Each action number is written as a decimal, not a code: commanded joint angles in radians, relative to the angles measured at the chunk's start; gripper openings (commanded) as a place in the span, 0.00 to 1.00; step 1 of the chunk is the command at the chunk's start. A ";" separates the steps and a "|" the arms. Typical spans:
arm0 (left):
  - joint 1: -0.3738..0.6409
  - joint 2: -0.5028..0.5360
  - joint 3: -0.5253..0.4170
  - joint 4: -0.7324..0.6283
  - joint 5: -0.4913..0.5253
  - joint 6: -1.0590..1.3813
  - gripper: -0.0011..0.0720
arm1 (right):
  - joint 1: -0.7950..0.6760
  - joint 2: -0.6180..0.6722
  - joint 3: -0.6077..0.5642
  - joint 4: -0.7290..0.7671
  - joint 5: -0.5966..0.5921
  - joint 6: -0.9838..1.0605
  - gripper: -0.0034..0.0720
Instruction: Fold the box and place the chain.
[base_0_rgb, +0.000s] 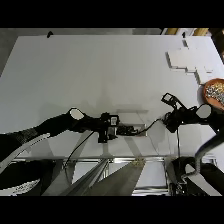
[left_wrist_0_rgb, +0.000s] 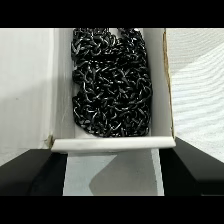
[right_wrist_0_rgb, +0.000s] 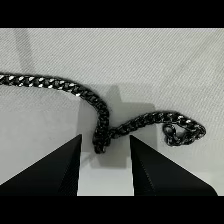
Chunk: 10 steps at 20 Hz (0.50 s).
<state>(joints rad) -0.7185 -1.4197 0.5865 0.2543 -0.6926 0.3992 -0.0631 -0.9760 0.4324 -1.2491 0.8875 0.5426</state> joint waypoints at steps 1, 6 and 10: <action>0.000 0.001 0.000 0.000 0.000 0.000 0.47 | 0.000 -0.009 0.000 -0.001 -0.007 0.044 0.51; 0.000 0.001 0.000 0.000 0.000 0.000 0.47 | 0.000 -0.009 -0.001 0.000 -0.005 0.072 0.33; 0.000 0.001 0.000 0.000 0.000 0.000 0.47 | 0.000 -0.038 -0.001 0.001 0.013 0.083 0.25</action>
<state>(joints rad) -0.7185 -1.4197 0.5865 0.2543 -0.6926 0.3992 -0.0631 -0.9993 0.4324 -1.2491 0.8902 0.6140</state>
